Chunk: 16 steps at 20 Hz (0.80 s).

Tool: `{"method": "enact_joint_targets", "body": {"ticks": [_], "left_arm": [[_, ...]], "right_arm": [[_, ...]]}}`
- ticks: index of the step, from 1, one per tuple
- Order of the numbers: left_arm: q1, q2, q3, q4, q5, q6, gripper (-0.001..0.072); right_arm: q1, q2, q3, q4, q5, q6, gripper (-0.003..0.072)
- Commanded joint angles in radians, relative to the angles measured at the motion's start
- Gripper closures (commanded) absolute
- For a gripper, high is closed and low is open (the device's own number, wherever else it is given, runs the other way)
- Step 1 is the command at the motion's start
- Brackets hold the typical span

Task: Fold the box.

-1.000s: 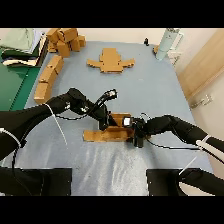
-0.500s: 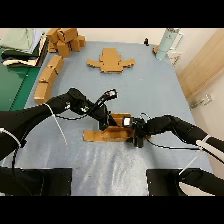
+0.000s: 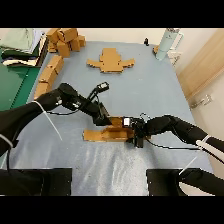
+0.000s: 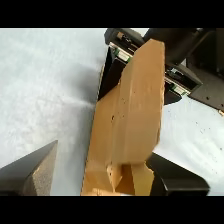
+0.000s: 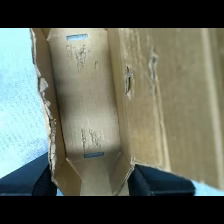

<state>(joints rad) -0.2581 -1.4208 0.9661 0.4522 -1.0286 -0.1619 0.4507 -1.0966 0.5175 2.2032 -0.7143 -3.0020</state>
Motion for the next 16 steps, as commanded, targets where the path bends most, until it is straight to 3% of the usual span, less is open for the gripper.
{"method": "enact_joint_targets", "body": {"ticks": [1,3,5,7,9,11,14,16], "left_arm": [[0.066,0.085,0.001,0.142,-0.048,-0.181,0.0039],[0.072,0.127,0.001,0.253,-0.074,-0.394,0.0041],[0.071,0.132,0.001,0.287,-0.17,-0.58,0.0047],[0.07,0.131,0.001,0.256,-0.27,-0.692,0.0367],[0.066,0.131,0.001,0.187,-0.335,-0.696,0.0382],[0.035,0.13,0.001,0.107,-0.33,-0.704,0.0383],[-0.057,0.109,0.002,-0.006,-0.251,-0.703,0.0382],[-0.121,0.077,0.006,-0.034,-0.13,-0.703,0.0382]], "right_arm": [[0.0,0.0,0.0,0.0,0.002,0.0,0.0126],[0.0,0.0,0.0,0.0,0.002,0.0,0.0126],[0.0,0.0,0.0,0.0,0.002,0.0,0.0126],[0.0,0.0,0.0,0.0,0.002,0.0,0.0126],[0.0,0.0,0.0,0.0,0.002,0.0,0.0126],[0.0,0.0,0.0,0.0,0.002,0.0,0.0126],[0.0,0.0,0.0,0.0,0.002,0.0,0.0126],[0.0,0.0,0.0,0.0,0.002,0.0,0.0126]]}}
